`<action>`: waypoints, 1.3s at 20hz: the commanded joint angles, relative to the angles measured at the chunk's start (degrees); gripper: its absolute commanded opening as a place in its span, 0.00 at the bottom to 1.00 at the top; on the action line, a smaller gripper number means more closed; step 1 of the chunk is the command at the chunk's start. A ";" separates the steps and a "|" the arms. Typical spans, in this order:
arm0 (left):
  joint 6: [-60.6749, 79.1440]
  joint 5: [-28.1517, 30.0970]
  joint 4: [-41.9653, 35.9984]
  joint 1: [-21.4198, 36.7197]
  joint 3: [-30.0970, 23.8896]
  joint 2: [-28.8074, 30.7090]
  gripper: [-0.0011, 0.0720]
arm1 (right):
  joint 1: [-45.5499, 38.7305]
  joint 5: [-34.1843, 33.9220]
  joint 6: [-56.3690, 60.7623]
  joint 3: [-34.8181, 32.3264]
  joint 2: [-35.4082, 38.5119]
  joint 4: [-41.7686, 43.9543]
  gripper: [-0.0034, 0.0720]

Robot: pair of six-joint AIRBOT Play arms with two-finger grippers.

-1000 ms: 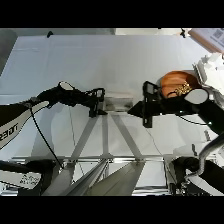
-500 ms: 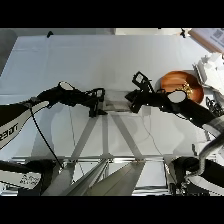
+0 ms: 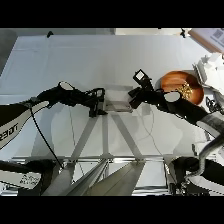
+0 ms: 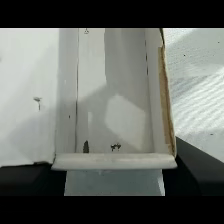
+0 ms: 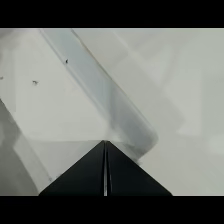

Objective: Fold the box and place the chain.

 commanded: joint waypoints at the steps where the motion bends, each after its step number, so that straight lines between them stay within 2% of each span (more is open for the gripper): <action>1: 0.02 0.00 0.04 0.02 0.02 0.04 0.54 | 0.04 2.01 0.04 0.02 4.52 -2.97 0.06; 3: 0.02 0.00 0.04 0.02 0.00 0.04 0.54 | 0.02 7.45 0.20 0.02 8.24 -9.90 0.06; 6: 0.02 0.00 0.04 0.02 0.00 0.04 0.54 | 0.04 14.97 8.63 0.02 12.90 -26.14 0.06; 9: 0.02 -0.02 0.04 0.02 0.00 0.04 0.54 | 0.04 17.81 17.38 0.02 16.20 -42.18 0.06; 11: 0.02 0.00 0.07 0.02 0.00 0.04 0.54 | -1.33 20.68 19.82 0.02 16.44 -47.63 0.06; 14: 0.02 0.00 0.04 0.02 0.00 0.04 0.54 | -7.39 24.92 11.82 0.02 14.38 -46.16 0.06; 19: 0.02 0.00 0.04 0.02 0.00 0.04 0.54 | -12.68 26.32 -11.74 0.02 5.99 -33.44 0.06; 26: 0.02 0.00 0.04 0.02 0.02 0.04 0.54 | -9.20 24.44 -18.95 0.02 -1.42 -24.17 0.06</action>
